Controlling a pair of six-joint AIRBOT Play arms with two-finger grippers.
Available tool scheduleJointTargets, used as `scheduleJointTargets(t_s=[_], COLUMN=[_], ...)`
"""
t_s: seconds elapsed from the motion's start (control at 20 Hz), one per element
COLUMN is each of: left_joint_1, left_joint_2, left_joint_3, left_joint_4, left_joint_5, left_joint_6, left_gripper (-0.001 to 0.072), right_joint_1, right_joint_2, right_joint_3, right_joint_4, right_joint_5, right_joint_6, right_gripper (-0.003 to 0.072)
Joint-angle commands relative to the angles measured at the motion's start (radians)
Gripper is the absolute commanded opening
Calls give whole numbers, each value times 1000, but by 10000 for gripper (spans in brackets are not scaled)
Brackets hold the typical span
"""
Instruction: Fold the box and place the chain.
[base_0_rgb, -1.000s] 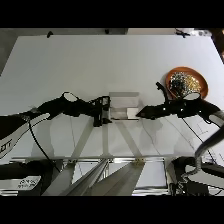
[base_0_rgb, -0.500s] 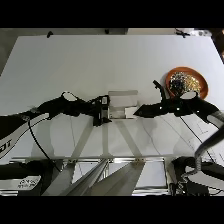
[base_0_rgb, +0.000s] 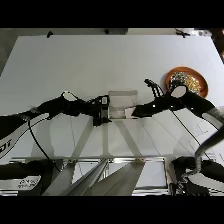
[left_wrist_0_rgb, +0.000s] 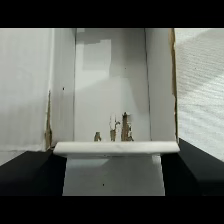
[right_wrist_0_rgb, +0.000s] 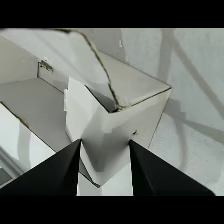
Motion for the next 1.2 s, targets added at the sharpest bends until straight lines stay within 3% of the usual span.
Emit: scheduleJointTargets(t_s=[0.0, 0.25, 0.5, 0.95, 1.1, 1.15], left_joint_1=[-1, -1, -1, -1, -1, -1], left_joint_2=[-1, -1, -1, -1, -1, -1], left_joint_3=[0, 0, 0, 0, 0, 0], left_joint_4=[-1, -1, -1, -1, -1, -1], left_joint_5=[0, 0, 0, -1, -1, -1], left_joint_6=[0, 0, 0, 0, 0, 0], left_gripper=[271, 271, 271, 271, 271, 271], right_joint_1=[49, 149, 222, 240, 240, 241], right_joint_2=[-1, -1, -1, -1, -1, -1], right_joint_3=[40, 99, 143, 143, 143, 143], right_joint_4=[-129, -370, -502, -614, -613, -612], right_joint_5=[-32, -37, -68, -78, -95, -96], right_joint_6=[142, 360, 512, 587, 587, 587], right_gripper=[334, 335, 335, 340, 464, 475])
